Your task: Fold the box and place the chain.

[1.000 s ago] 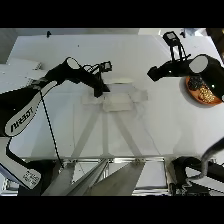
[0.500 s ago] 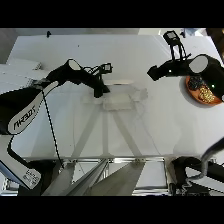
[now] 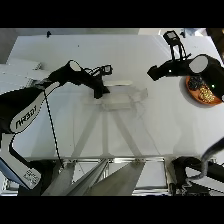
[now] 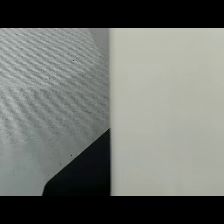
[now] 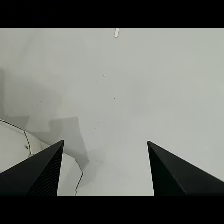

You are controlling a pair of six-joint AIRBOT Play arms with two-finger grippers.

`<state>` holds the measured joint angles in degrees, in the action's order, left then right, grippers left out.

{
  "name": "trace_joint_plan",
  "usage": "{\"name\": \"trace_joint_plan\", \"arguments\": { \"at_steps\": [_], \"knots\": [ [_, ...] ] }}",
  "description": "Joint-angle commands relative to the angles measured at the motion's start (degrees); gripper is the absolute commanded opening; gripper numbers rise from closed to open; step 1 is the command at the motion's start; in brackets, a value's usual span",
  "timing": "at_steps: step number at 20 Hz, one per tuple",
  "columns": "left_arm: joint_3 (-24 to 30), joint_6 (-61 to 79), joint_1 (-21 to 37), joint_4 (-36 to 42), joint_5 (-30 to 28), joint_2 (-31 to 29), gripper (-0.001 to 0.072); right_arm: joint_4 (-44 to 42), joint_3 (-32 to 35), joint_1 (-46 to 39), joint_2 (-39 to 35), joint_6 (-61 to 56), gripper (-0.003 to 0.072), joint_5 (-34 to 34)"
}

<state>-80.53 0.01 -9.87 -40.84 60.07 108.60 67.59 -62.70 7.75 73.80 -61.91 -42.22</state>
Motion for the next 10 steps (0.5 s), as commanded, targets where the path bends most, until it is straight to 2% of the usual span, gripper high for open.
{"name": "trace_joint_plan", "arguments": {
  "at_steps": [1,6,7,8,10],
  "knots": [
    [0.0,0.2,0.1,0.0,0.1,0.2,0.0005,-0.2,0.0,0.0,0.0,0.0,0.0574,0.0],
    [0.0,0.0,0.1,0.0,0.1,0.2,0.0016,-0.1,0.0,0.0,0.0,0.5,0.0578,0.0],
    [0.0,0.0,0.0,0.0,0.1,0.2,0.0016,-0.1,0.0,0.0,0.0,0.5,0.0599,0.5],
    [0.0,0.0,0.0,0.0,0.1,0.2,0.0016,-0.1,0.0,0.0,0.0,0.5,0.0718,1.2],
    [0.0,0.0,0.0,0.0,0.1,0.2,0.0016,-0.1,0.0,0.0,-0.1,0.5,0.0717,2.5]
  ]
}}
